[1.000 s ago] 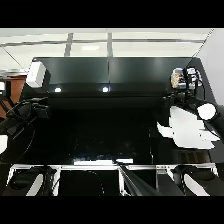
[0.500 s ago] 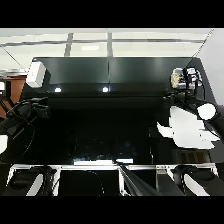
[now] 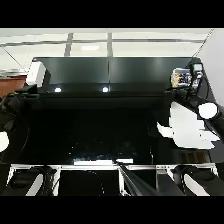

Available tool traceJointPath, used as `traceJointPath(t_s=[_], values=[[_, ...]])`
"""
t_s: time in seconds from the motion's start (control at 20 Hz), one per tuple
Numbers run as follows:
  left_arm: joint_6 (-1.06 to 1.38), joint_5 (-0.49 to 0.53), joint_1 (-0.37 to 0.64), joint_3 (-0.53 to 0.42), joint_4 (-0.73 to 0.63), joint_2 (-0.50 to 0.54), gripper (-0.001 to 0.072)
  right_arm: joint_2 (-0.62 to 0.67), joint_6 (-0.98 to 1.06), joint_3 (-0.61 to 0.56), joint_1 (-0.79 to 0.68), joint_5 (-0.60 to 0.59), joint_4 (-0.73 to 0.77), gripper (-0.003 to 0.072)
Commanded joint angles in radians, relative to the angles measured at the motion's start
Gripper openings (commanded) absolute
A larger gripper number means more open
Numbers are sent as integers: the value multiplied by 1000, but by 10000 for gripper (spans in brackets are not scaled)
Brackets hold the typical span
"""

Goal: Fold the box and place the chain.

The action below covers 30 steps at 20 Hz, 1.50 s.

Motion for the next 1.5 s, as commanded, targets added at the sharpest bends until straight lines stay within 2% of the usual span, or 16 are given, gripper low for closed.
traceJointPath(t_s=[0.0,0.05,0.1,0.15,0.25,0.35,0.5,0.6,0.7,0.8,0.9,0.95,1.0,1.1,1.3,1.45], values=[[-50,123,-1,1,-130,-112,55,-9,0,0,1,-163,156,45],[-50,69,-8,12,-146,-175,266,-13,0,0,1,-168,162,415],[-45,-26,-18,34,-148,-238,537,-15,-4,0,1,-155,157,720],[-33,-144,-28,71,-142,-304,720,-15,-5,9,-1,-106,134,720],[32,-402,-29,173,-54,-398,717,-15,-14,76,-26,113,-29,720],[-28,-615,-24,291,155,-453,717,-15,35,185,-103,337,-263,720],[-230,-795,-10,408,419,-470,717,-15,286,295,-336,409,-624,720],[-251,-818,3,425,418,-471,716,-24,407,302,-563,372,-695,720],[-266,-817,2,420,405,-474,716,-69,470,302,-794,417,-627,720],[-266,-805,3,410,370,-476,716,-136,422,306,-990,471,-424,720],[-266,-772,2,399,367,-476,714,-238,121,340,-1116,574,-124,720],[-266,-756,2,395,367,-478,714,-300,-1,368,-1149,669,-31,720],[-266,-740,2,393,368,-480,713,-366,-88,400,-1166,777,-16,720],[-266,-722,2,392,367,-482,713,-467,-214,444,-1167,939,-74,720],[-266,-720,2,392,365,-488,714,-567,-315,456,-1167,983,-121,720],[-266,-720,2,392,351,-488,713,-616,-376,456,-1167,1086,-132,720]])
